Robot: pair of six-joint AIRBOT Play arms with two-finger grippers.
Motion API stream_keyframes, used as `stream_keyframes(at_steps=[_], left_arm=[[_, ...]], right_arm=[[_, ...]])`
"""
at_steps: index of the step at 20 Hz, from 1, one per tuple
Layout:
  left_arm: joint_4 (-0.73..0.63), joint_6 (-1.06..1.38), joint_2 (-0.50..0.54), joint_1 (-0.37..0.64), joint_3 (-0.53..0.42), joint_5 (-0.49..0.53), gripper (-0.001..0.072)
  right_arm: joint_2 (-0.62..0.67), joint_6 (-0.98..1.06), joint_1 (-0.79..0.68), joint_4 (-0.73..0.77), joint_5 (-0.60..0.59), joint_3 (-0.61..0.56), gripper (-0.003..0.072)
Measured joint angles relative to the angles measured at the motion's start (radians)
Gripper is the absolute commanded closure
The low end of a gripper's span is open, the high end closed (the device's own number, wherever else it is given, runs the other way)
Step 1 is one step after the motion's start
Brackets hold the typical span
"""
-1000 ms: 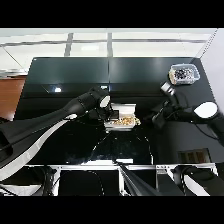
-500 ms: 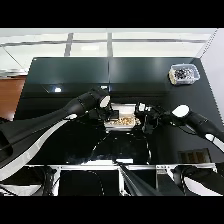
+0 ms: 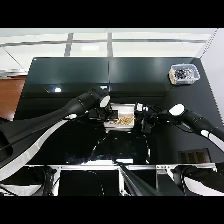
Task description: Fold the box and place the chain.
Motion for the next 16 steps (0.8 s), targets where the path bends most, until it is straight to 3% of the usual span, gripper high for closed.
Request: stream_keyframes(at_steps=[6, 10, 15, 16], left_arm=[[-0.003, 0.000, 0.000, 0.000, 0.000, 0.001, 0.0683], [-0.003, -0.001, 0.000, 0.000, 0.000, 0.001, 0.0683], [-0.004, 0.000, 0.000, 0.000, 0.000, 0.001, 0.0682], [-0.004, -0.001, 0.000, 0.000, 0.000, 0.001, 0.0683]], right_arm=[[0.120, 0.297, -0.025, -0.141, -0.006, 0.000, 0.0670], [0.294, 0.520, -0.058, -0.190, 0.109, 0.006, 0.0670], [0.416, 0.623, -0.063, 0.106, 0.220, 0.020, 0.0662], [0.420, 0.628, -0.055, 0.164, 0.211, 0.021, 0.0510]])
